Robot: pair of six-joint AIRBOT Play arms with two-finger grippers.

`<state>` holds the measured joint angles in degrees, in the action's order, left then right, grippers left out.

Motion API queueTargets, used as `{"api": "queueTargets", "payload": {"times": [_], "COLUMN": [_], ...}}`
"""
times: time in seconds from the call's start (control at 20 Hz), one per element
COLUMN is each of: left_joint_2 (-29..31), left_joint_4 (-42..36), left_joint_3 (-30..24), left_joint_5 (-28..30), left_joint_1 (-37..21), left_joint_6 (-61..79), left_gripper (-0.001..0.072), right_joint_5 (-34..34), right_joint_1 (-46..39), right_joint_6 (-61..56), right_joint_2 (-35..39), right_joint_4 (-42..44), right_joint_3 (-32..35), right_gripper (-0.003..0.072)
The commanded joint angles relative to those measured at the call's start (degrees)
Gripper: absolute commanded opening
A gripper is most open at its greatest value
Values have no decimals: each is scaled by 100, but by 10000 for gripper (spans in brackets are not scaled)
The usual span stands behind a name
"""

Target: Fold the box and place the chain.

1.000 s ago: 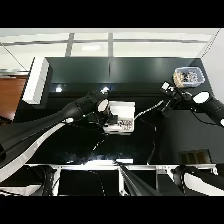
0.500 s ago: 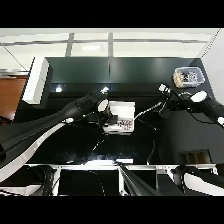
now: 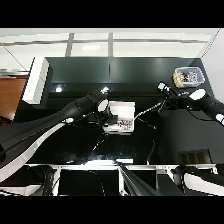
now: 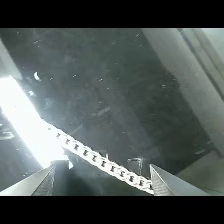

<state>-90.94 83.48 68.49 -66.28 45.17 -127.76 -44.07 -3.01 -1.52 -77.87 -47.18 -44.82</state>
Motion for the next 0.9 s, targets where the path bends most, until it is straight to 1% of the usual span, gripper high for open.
{"api": "queueTargets", "payload": {"times": [0.0, 0.15, 0.35, 0.4, 0.45, 0.5, 0.55, 0.6, 0.65, 0.85], "left_joint_2": [0, 0, 0, 0, 0, 0, 0, 0, 0, 0], "left_joint_4": [0, 0, 0, 0, 0, 0, 0, 0, 0, 0], "left_joint_3": [2, 2, 2, 2, 2, 2, 2, 2, 2, 2], "left_joint_5": [2, -7, -20, -17, -17, -20, -20, -20, -20, -17], "left_joint_1": [-4, -4, -4, -4, -4, -4, -4, -4, -4, -4], "left_joint_6": [0, 2, 0, 0, 2, 2, 2, 0, 0, 2], "left_gripper": [30, 30, 30, 30, 30, 30, 30, 30, 30, 30], "right_joint_5": [59, 129, 125, 125, 127, 127, 127, 129, 129, 273], "right_joint_1": [136, 365, 407, 409, 409, 407, 409, 409, 409, 409], "right_joint_6": [-20, -22, -129, -131, -133, -131, -129, -127, -127, -136], "right_joint_2": [-70, -175, -175, -175, -175, -175, -170, -168, -166, -61], "right_joint_4": [-2, -149, -409, -404, -404, -404, -404, -402, -402, -247], "right_joint_3": [-11, -11, -11, -11, -11, -11, -11, -13, -24, -24], "right_gripper": [657, 657, 656, 505, 468, 393, 257, 173, 130, 128]}}
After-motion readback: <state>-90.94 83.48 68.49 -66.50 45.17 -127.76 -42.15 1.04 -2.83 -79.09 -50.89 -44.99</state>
